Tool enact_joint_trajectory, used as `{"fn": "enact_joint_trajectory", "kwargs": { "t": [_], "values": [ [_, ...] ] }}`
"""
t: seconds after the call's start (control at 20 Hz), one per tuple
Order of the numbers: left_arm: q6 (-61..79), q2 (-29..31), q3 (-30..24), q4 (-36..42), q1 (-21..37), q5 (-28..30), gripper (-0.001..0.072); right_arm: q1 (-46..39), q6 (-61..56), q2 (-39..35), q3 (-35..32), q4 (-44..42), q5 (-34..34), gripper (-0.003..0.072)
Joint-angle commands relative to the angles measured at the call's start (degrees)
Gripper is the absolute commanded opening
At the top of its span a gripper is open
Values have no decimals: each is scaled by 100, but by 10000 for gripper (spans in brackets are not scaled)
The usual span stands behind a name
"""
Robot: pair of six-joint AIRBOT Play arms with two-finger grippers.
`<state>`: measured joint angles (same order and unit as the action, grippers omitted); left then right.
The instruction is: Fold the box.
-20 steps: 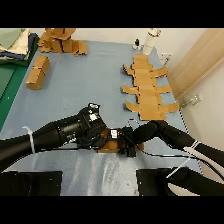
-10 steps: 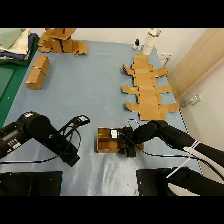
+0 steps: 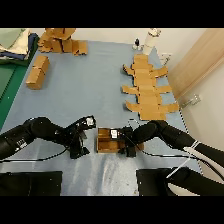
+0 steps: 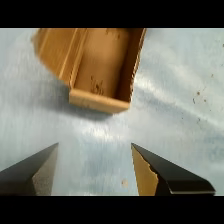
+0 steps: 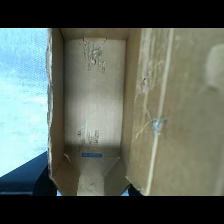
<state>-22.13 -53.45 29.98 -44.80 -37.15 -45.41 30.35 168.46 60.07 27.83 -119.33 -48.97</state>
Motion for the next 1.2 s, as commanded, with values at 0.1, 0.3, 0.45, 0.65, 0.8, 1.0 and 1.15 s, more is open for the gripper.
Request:
{"fn": "enact_joint_trajectory", "kwargs": {
  "t": [0.1,0.3,0.45,0.65,0.8,1.0,1.15],
  "values": [
    [3217,-782,-306,2046,44,754,700,-2,0,-4,0,0,2,500],
    [3305,-953,-328,2059,35,1141,700,-2,0,-4,0,2,2,500],
    [3307,-981,-326,2057,-11,1298,700,-2,0,-4,0,0,2,500],
    [3333,-1250,-326,2057,-332,1388,700,-2,0,-4,0,0,2,500],
    [3329,-1257,-326,2061,-501,1731,700,-2,0,-4,0,0,2,500],
    [3305,-1257,-326,2055,-503,1738,700,-2,0,-4,0,2,2,501],
    [3279,-1250,-326,2048,-461,1759,700,-2,0,-4,0,2,2,501]
  ]
}}
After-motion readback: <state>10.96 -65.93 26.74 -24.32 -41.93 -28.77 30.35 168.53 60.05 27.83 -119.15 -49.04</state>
